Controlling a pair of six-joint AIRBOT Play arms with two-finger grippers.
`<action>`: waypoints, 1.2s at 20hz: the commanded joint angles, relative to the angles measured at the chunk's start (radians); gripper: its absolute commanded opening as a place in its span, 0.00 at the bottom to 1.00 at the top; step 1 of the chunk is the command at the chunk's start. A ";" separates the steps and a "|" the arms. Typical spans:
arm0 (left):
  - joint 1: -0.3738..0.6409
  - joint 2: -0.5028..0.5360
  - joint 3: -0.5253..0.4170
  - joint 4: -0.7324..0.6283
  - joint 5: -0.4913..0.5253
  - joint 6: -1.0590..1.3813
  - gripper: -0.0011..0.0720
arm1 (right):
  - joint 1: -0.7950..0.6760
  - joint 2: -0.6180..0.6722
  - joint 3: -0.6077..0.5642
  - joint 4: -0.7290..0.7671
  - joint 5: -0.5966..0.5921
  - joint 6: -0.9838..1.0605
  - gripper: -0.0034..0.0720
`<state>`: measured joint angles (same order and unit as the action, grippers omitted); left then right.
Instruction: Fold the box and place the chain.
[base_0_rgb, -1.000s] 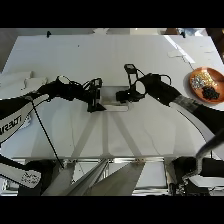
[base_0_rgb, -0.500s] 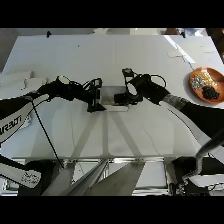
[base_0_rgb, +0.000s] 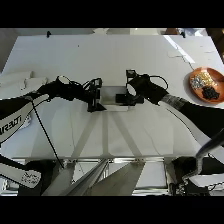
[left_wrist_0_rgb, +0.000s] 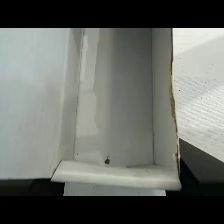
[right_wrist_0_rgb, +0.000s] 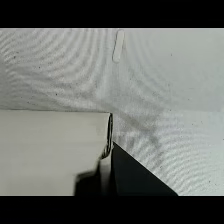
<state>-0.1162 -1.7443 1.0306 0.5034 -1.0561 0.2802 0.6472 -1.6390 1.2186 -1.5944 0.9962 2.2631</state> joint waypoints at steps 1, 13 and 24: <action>0.000 0.000 0.001 0.002 -0.002 0.004 0.51 | 0.006 -0.001 0.001 0.002 -0.021 0.015 0.07; 0.000 0.000 0.001 0.002 -0.002 0.004 0.51 | 0.012 0.014 0.051 0.005 0.010 0.006 0.67; 0.000 0.000 0.001 0.002 -0.002 0.004 0.51 | -0.094 0.256 0.061 -0.056 0.233 -0.199 0.67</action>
<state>-0.1158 -1.7439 1.0306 0.5053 -1.0584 0.2844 0.6003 -1.4551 1.2789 -1.6196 1.1637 2.1296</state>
